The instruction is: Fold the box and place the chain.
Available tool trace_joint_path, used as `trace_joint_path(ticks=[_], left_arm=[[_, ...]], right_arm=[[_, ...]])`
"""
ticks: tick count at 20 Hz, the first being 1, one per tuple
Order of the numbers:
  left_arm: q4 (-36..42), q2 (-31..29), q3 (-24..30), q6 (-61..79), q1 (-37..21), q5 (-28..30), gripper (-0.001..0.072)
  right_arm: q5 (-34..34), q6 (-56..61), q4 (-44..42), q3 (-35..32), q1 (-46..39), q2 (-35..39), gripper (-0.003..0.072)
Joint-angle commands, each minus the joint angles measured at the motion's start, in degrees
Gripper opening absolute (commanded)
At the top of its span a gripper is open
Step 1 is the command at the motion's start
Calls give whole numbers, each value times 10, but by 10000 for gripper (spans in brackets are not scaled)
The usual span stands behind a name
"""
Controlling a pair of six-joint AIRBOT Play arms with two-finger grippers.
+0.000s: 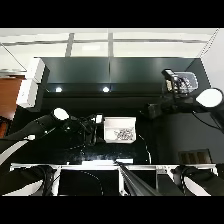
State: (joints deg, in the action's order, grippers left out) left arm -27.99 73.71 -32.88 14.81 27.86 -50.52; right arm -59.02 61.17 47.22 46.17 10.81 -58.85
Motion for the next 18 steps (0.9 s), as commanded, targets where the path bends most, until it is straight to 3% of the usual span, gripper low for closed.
trace_joint_path(ticks=[1, 7, 10, 13, 18], left_arm=[[0, 0, 0, 0, 0, 1, 467], [0, 0, 0, -2, 0, 3, 468], [0, 0, 0, -2, 0, 4, 468], [0, 0, 0, -2, 0, 4, 469], [0, 0, 0, -2, 0, 4, 469]], right_arm=[[-47, -224, -96, 22, 0, -89, 720], [-157, -367, -80, 22, 18, -90, 720], [-127, -395, -40, 21, 60, -90, 720], [-53, -405, 26, 21, 112, -90, 720], [-64, -417, 28, 21, 148, -90, 720]])
